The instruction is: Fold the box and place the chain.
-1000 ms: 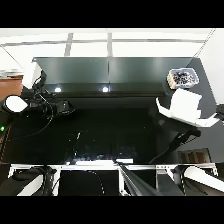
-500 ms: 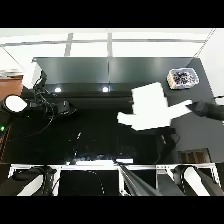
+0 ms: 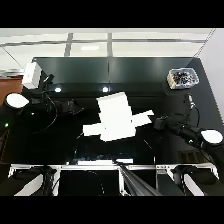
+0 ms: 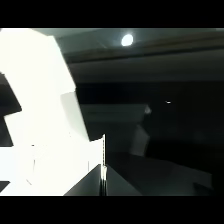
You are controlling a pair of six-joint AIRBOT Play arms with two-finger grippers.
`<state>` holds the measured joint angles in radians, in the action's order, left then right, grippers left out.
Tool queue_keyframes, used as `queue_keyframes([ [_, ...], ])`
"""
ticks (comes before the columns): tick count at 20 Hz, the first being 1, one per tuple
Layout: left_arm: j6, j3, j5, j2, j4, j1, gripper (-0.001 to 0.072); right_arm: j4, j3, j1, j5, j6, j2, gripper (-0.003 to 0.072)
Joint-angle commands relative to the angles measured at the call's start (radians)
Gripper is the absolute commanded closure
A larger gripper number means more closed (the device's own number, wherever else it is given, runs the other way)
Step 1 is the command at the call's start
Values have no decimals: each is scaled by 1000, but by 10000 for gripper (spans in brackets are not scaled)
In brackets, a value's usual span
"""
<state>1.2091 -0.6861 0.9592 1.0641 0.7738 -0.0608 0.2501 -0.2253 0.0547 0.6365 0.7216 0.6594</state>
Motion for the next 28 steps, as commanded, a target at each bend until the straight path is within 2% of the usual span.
queue_keyframes([
  [1, -263, -15, 114, 127, -206, 20, 2, -29, 22, 101, -102, 8, -10, 673],
  [3, -370, -40, 202, 242, -304, -16, 2, -30, 22, 103, -91, 8, -10, 674],
  [8, -372, -194, 146, 465, -288, -181, 2, -29, 22, 103, -75, 30, -10, 673],
  [11, -372, -289, 168, 562, -294, -224, 2, -29, 22, 103, -71, 31, -10, 673],
  [14, -451, -367, 323, 644, -285, -227, 13, -29, 22, 103, -68, 31, -10, 673],
  [16, -442, -403, 367, 678, -208, -224, 35, -29, 22, 103, -66, 31, -10, 673],
  [18, -431, -428, 388, 699, -146, -224, 236, -29, 22, 103, -63, 31, -10, 673],
  [20, -450, -431, 388, 700, -151, -223, 363, -29, 22, 103, -63, 31, -10, 673],
  [22, -478, -432, 406, 700, -152, -220, 380, -29, 22, 103, -63, 31, -10, 673],
  [24, -498, -433, 428, 700, -152, -214, 493, -29, 22, 103, -63, 31, -10, 673],
  [26, -508, -434, 438, 700, -153, -204, 493, -29, 22, 103, -64, 30, -10, 673],
  [27, -509, -434, 437, 700, -153, -200, 517, -29, 22, 103, -64, 30, -10, 673],
  [28, -509, -434, 435, 700, -154, -196, 589, -29, 22, 103, -63, 30, -10, 673],
])
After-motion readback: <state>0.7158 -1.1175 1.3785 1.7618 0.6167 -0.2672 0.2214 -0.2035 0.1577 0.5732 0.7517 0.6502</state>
